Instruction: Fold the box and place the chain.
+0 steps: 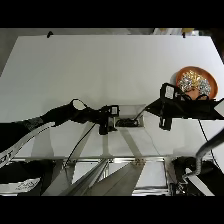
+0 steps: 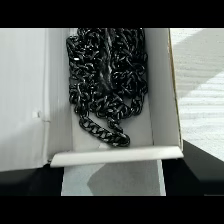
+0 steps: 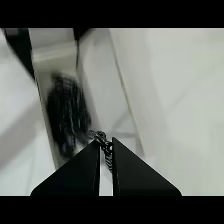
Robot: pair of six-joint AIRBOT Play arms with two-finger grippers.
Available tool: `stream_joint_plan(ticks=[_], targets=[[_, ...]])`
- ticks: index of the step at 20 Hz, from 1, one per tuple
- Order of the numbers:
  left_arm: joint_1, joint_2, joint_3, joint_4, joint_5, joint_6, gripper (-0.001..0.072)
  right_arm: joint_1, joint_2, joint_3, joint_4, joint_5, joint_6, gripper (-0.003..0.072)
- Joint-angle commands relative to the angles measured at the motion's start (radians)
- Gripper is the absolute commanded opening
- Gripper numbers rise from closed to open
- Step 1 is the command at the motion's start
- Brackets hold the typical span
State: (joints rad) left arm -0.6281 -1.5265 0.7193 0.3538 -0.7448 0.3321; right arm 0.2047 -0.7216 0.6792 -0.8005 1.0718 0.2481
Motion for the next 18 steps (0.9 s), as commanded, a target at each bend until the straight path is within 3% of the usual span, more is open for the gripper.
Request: stream_joint_plan(ticks=[1,6,12,13,15,18], targets=[[0.001,0.001,0.0,0.0,0.0,0.0,0.0253,0.089,0.015,0.0,0.176,-0.12,0.005,0.0017],[0.001,0.001,0.0,0.0,0.0,0.0,0.0253,0.263,-0.129,0.0,0.047,-0.131,0.006,0.0017],[0.001,0.001,0.0,0.0,0.0,0.0,0.0253,0.28,-0.27,0.0,-0.127,-0.137,0.043,0.002],[0.001,0.001,0.0,0.0,0.0,0.0,0.0253,0.28,-0.283,0.0,-0.13,-0.143,0.043,0.0075],[0.001,0.001,0.0,0.0,0.0,0.0,0.0253,0.278,-0.277,0.001,-0.13,-0.192,0.043,0.0278],[0.001,0.001,0.0,0.0,0.0,0.0,0.0253,0.18,-0.198,0.004,-0.031,-0.185,-0.023,0.0291]])
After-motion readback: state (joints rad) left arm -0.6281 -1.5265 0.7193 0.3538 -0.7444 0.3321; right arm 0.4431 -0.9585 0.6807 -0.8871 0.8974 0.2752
